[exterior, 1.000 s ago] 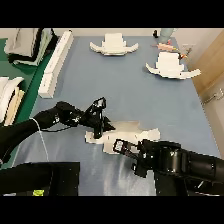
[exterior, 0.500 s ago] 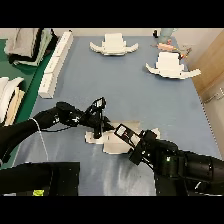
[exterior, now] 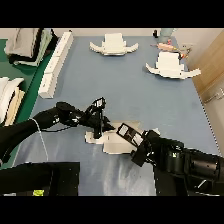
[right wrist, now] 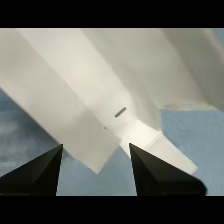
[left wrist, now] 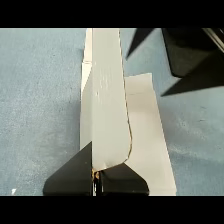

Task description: Fold the box.

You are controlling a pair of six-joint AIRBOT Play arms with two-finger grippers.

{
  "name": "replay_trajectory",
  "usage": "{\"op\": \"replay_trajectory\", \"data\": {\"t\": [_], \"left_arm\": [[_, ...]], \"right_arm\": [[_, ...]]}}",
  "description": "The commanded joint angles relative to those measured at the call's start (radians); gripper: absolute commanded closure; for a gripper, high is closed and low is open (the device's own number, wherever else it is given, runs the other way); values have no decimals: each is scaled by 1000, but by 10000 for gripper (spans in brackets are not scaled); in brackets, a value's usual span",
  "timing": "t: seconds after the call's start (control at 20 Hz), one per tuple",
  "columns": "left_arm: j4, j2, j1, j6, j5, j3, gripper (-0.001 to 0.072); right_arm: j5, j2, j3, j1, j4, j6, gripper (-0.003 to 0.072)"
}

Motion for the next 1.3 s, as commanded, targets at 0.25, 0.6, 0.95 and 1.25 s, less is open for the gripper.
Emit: {"op": "replay_trajectory", "data": {"t": [0.25, 0.6, 0.95, 1.25], "left_arm": [[0, 0, 0, 0, 0, 0, 695], [0, 0, 0, 0, 0, 0, 695], [0, 0, 0, 0, 0, 0, 695], [0, 0, 0, 0, 0, 0, 695]], "right_arm": [[-230, 11, -164, 13, 13, -280, 68], [-210, -5, -132, -64, -207, 113, 69], [-164, 55, -81, -86, -197, 118, 54], [-229, 55, -83, -261, -37, -151, -34]]}}
